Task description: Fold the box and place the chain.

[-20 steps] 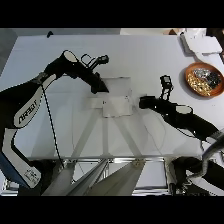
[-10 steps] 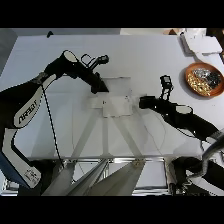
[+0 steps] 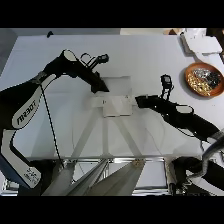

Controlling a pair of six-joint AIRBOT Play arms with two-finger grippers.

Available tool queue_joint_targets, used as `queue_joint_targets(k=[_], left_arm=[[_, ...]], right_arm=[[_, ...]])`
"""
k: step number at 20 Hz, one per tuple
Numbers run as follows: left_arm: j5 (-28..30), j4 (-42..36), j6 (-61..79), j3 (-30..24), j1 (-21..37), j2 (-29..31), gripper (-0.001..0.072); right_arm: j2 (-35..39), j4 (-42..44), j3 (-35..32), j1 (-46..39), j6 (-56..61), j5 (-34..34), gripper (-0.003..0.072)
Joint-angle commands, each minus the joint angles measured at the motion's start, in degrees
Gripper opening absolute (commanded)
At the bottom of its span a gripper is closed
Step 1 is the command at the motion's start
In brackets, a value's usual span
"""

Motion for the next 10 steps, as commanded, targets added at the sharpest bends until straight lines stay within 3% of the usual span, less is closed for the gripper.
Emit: queue_joint_targets(k=[1, 6, 10], left_arm=[[0.1, 6.3, -5.3, 0.0, 1.2, 4.5, 0.0], [-3.0, 8.1, -6.7, -1.9, 3.2, 17.4, -0.0005], [1.8, 0.4, 2.4, -14.6, 3.5, 25.9, -0.0002]], right_arm=[[4.5, 1.1, 0.4, -2.2, 0.0, -0.1, 0.0533], [15.0, 1.0, 0.4, -12.1, 0.0, -1.6, 0.0531], [17.1, 0.2, 0.4, -19.7, 0.0, -1.1, 0.053]])
